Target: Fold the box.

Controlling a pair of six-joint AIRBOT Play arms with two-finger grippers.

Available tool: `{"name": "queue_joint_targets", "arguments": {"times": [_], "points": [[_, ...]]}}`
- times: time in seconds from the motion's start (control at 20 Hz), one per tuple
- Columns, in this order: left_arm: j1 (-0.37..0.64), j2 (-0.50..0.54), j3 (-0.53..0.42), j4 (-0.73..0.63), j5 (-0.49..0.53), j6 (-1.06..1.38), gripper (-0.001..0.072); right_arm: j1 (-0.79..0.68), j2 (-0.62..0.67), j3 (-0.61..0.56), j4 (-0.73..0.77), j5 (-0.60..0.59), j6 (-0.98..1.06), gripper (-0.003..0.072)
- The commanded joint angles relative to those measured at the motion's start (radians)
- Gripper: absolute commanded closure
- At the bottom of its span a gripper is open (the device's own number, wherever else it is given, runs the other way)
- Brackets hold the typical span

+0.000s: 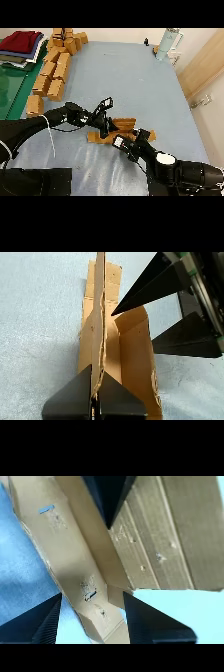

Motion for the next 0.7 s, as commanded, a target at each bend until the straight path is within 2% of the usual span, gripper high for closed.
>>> {"name": "queue_joint_targets", "arguments": {"times": [0.0, 0.3, 0.35, 0.4, 0.65], "points": [[0.000, 0.000, 0.000, 0.000, -0.001, 0.000, 0.0697, -0.003, 0.003, 0.001, -0.008, -0.006, 0.026, 0.0101], [-0.001, 0.000, 0.000, 0.000, -0.001, 0.000, 0.0697, -0.003, 0.003, 0.001, -0.004, 0.019, 0.027, 0.0099], [0.000, 0.000, 0.000, 0.000, -0.001, 0.000, 0.0697, -0.003, 0.003, 0.002, -0.003, 0.032, 0.027, 0.0050], [0.000, 0.000, 0.000, 0.000, 0.000, 0.000, 0.0697, -0.003, 0.006, 0.002, -0.010, 0.033, 0.026, -0.0034], [0.000, 0.000, 0.000, 0.000, -0.001, 0.000, 0.0697, -0.003, 0.085, -0.029, -0.002, -0.006, 0.019, -0.0034]]}}
